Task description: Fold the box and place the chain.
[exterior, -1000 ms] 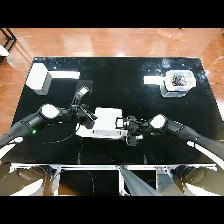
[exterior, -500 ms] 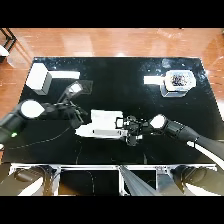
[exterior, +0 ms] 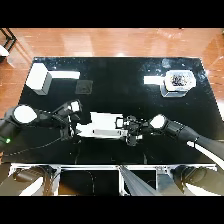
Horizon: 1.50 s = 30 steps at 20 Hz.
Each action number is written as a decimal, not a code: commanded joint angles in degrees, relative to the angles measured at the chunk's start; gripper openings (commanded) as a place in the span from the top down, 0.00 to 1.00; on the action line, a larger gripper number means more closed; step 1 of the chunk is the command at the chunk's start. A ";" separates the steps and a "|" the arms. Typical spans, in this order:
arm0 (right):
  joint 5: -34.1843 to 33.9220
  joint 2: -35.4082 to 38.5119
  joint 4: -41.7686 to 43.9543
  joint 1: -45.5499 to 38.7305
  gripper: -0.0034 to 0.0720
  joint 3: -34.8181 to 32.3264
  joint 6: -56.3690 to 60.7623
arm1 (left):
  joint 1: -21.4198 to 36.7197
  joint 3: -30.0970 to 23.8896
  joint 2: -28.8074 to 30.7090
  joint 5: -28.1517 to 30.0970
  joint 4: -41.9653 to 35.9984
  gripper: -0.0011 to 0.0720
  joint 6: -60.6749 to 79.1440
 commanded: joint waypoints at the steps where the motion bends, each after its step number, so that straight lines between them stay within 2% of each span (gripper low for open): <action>1: 0.04 -0.02 0.00 0.02 0.62 0.07 -0.02 | -3.39 -1.44 -2.89 5.35 -0.55 0.12 7.82; 3: 0.04 -0.02 0.00 0.02 0.61 0.07 -0.02 | -5.22 -1.44 -4.92 7.96 -0.15 0.13 7.89; 12: 0.04 -0.02 0.00 0.02 0.62 0.07 0.00 | -6.36 -1.44 -9.55 8.41 -0.74 0.14 11.50; 18: 0.04 -0.02 0.00 0.02 0.61 0.07 0.00 | -8.20 -1.42 -9.90 9.20 -1.97 0.15 19.78; 19: 0.04 -0.02 0.00 0.02 0.62 0.07 -0.02 | -8.39 -1.42 -9.90 9.38 -1.97 0.18 19.76; 21: 0.04 -0.02 0.00 0.02 0.62 0.07 -0.02 | -8.39 -1.42 -9.90 9.49 -1.99 0.38 19.76; 22: 0.04 -0.02 0.00 0.02 0.62 0.07 0.00 | -8.41 -1.42 -9.90 9.60 -2.01 0.42 19.76; 24: 0.04 -0.02 0.00 0.02 0.62 0.07 -0.02 | -8.39 -1.42 -9.90 9.55 -2.32 0.43 19.76; 26: 0.04 -0.02 0.00 0.02 0.62 0.07 -0.02 | -8.46 -1.42 -9.90 9.46 -2.91 0.52 19.76; 30: 0.04 -0.02 0.00 0.02 0.62 0.07 -0.02 | -8.59 -1.42 -9.90 9.64 -2.89 0.52 19.76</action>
